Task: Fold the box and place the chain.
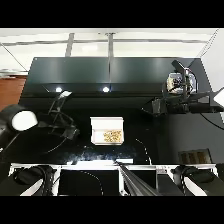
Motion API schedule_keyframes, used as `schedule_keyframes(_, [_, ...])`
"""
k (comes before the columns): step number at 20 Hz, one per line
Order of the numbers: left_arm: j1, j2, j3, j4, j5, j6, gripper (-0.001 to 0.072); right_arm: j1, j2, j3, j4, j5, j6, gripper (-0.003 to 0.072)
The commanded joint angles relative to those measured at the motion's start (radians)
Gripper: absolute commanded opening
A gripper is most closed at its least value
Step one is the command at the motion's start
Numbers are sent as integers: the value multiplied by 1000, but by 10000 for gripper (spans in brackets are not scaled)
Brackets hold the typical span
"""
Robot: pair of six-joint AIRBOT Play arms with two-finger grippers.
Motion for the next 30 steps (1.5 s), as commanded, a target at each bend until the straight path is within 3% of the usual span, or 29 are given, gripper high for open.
schedule_keyframes(1, [291,98,-227,-518,43,673,405,0,0,1,-4,-26,19,382])
schedule_keyframes(3, [343,52,-303,-606,61,999,715,0,0,1,-4,-20,49,382])
schedule_keyframes(6, [258,-42,-310,-565,155,1345,715,1,0,1,-5,0,71,382])
schedule_keyframes(10, [20,-239,-197,-291,200,1424,715,1,0,1,-5,26,76,382])
schedule_keyframes(12, [-31,-284,-177,-247,221,1423,716,1,0,1,-5,39,82,382])
schedule_keyframes(15, [-4,-291,-176,-259,301,1371,715,1,0,1,-5,40,82,382])
schedule_keyframes(21, [37,-291,-176,-300,288,1380,714,1,0,1,-5,19,81,382])
schedule_keyframes(25, [37,-291,-177,-455,289,1436,713,1,0,1,-8,18,81,382])
schedule_keyframes(30, [37,-309,-177,-484,309,1543,713,1,0,1,-9,17,81,382])
